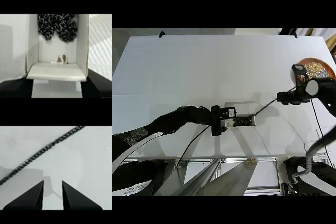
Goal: Fold the box and place the chain.
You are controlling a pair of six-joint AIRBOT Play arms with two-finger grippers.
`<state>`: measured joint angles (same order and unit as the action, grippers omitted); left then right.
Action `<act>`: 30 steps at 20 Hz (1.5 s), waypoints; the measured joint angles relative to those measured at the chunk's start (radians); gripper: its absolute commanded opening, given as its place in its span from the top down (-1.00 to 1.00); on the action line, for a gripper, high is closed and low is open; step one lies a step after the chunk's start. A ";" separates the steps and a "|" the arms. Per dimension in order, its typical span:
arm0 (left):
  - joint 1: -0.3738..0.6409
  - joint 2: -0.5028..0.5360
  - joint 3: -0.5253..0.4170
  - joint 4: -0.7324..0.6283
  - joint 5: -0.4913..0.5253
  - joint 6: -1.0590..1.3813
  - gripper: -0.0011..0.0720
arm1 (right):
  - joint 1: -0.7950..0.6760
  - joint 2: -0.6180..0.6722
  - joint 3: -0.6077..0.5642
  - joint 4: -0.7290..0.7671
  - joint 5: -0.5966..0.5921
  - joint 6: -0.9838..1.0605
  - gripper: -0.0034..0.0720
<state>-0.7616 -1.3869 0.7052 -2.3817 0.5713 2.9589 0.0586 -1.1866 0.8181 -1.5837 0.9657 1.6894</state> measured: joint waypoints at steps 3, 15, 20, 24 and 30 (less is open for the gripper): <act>0.000 0.000 0.000 0.000 0.000 0.000 0.39 | -0.010 -0.100 0.032 -0.003 -0.031 -0.009 0.31; 0.000 0.000 0.000 0.000 0.000 0.000 0.39 | -0.015 -0.219 0.067 0.029 -0.150 -0.015 0.32; 0.000 0.000 0.000 0.000 0.000 0.000 0.39 | -0.015 -0.245 0.068 0.041 -0.158 -0.015 0.34; 0.000 0.000 0.000 0.000 0.000 0.000 0.39 | -0.015 -0.256 0.069 0.042 -0.156 -0.015 0.88; 0.000 0.000 0.000 0.000 0.000 0.000 0.39 | -0.009 -0.238 0.066 0.054 -0.134 -0.046 0.88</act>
